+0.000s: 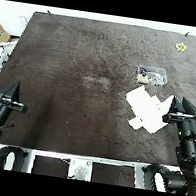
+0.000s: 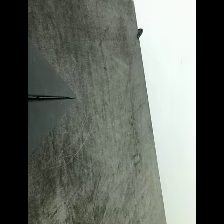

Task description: Fold the box and place the chain.

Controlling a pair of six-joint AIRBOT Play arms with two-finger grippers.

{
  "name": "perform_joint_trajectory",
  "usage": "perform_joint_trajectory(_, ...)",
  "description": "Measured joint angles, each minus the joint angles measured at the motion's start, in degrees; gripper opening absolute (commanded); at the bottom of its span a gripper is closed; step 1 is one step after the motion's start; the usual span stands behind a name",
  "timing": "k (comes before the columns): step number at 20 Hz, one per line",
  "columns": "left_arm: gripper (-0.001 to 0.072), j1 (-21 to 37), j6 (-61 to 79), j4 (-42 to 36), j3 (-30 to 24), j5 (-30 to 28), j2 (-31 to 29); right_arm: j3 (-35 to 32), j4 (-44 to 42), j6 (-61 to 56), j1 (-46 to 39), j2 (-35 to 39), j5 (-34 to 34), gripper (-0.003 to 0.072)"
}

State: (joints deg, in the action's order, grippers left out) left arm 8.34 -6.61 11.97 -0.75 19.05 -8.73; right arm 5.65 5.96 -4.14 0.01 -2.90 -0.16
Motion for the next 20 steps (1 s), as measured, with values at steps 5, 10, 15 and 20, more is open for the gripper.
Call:
perform_joint_trajectory(5,0.0009,0.0,0.0,0.0,0.0,0.0,0.0,0.0,0.0,0.0,0.0,0.0,0.0,0.0339)
perform_joint_trajectory(10,0.0009,0.0,0.0,0.0,0.0,0.0,0.0,0.3,0.0,-0.2,0.0,0.0,0.0,0.0341)
perform_joint_trajectory(15,0.0009,0.0,0.0,0.0,0.0,0.0,0.0,5.4,1.2,-0.3,0.0,-4.4,1.2,0.0341)
perform_joint_trajectory(20,0.0009,0.0,0.0,0.0,0.0,0.0,0.0,17.0,3.6,-0.3,-0.5,-21.1,1.3,0.0341)
